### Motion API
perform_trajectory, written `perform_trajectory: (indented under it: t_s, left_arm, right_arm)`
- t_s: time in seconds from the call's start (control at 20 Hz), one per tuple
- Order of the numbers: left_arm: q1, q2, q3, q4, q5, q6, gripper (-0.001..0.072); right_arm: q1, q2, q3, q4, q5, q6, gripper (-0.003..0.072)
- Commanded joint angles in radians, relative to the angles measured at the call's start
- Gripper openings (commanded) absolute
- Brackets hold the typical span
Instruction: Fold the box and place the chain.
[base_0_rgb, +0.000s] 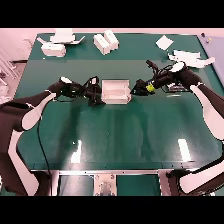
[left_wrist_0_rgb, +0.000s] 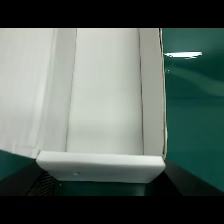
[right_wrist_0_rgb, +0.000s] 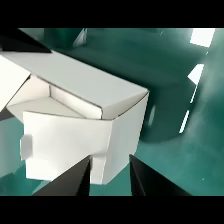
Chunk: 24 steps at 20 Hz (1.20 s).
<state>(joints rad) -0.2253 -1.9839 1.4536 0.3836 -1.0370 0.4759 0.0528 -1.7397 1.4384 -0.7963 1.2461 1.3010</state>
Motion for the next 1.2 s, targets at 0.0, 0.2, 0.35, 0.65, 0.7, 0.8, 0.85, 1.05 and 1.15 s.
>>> perform_trajectory:
  t_s: [0.0,0.2,0.35,0.65,0.7,0.8,0.85,1.05,1.15]
  left_arm:
    - [0.001,0.000,0.000,0.000,0.000,0.000,0.0517]
    - [0.001,0.000,0.000,0.000,0.000,0.000,0.0517]
    - [0.000,0.000,0.000,0.000,0.000,0.000,0.0517]
    - [0.001,0.000,0.000,0.000,0.000,0.000,0.0516]
    - [0.000,0.000,0.000,0.000,0.000,0.000,0.0516]
    - [0.001,0.000,0.000,0.000,0.000,0.000,0.0517]
    - [0.001,0.000,0.000,0.000,0.000,0.000,0.0517]
    - [0.001,0.000,0.000,0.000,0.000,0.000,0.0516]
    - [0.000,0.000,0.000,0.000,0.000,0.000,0.0516]
  right_arm:
    - [0.002,0.001,0.001,-0.002,-0.034,-0.003,0.0303]
    - [0.015,-0.001,0.001,0.002,-0.039,-0.003,0.0365]
    - [0.032,-0.010,0.001,0.006,-0.046,-0.001,0.0364]
    - [0.072,-0.014,0.004,-0.012,-0.051,0.036,0.0367]
    - [0.079,-0.014,0.010,-0.035,-0.051,0.057,0.0370]
    - [0.098,-0.013,0.031,-0.082,-0.049,0.082,0.0370]
    - [0.110,-0.013,0.047,-0.115,-0.050,0.108,0.0370]
    - [0.149,-0.013,0.091,-0.211,-0.049,0.203,0.0372]
    - [0.161,-0.013,0.093,-0.217,-0.050,0.253,0.0372]
